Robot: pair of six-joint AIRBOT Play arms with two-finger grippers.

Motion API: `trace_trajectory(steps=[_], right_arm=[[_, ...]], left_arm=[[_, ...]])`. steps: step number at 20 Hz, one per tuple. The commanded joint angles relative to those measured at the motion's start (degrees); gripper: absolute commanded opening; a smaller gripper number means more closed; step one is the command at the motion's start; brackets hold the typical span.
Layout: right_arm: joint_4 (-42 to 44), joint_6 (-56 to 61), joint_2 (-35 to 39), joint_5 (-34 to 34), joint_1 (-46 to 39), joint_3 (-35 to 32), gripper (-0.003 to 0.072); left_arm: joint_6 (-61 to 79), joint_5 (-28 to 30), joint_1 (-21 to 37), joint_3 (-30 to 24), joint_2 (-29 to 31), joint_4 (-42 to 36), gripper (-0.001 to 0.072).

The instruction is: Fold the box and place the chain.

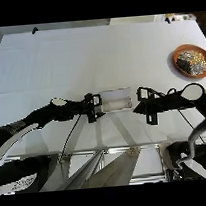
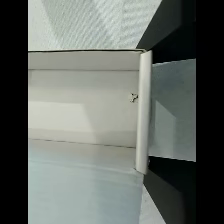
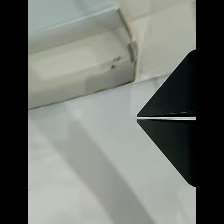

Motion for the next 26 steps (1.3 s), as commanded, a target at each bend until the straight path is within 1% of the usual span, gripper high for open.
trace_trajectory(steps=[1, 4, 6, 8, 11, 14, 16, 25, 26], right_arm=[[7.21, 0.11, 3.13, 5.14, 0.00, 0.02, 0.0018], [9.57, 0.11, 5.09, 4.00, 0.02, 0.02, 0.0018], [9.77, 0.11, 5.11, 2.93, 0.00, 0.02, 0.0018], [10.34, 0.11, 5.11, 2.62, 0.02, 0.02, 0.0018], [12.70, 0.09, 5.11, 1.95, 0.02, 0.02, 0.0018], [14.01, -0.11, 5.11, 1.09, 0.02, 0.02, 0.0018], [13.84, -0.09, 5.11, 0.50, 0.02, 0.02, 0.0018], [14.34, -0.46, 5.05, -1.77, 0.20, 0.02, 0.0017], [14.88, -0.46, 5.03, -3.15, 0.81, 0.00, 0.0017]], left_arm=[[-0.02, -0.13, -0.04, -0.04, 0.00, 0.00, 0.0030], [-0.02, -0.72, -0.04, -0.04, 0.00, 0.00, 0.0030], [0.00, -2.54, -0.04, -0.02, 0.02, 0.02, 0.0029], [-0.61, -2.64, -0.04, -0.02, 0.52, 1.18, 0.0017], [-10.23, 0.68, -0.02, 0.00, 3.74, 9.90, 0.0013], [-20.98, 0.57, -0.04, 0.00, 5.53, 19.69, 0.0008], [-26.29, 0.00, -0.04, 0.00, 5.51, 24.20, 0.0008], [-26.86, 0.15, -0.04, 0.00, 5.53, 24.65, 0.0011], [-26.86, 0.15, -0.04, 0.00, 5.53, 24.65, 0.0011]])
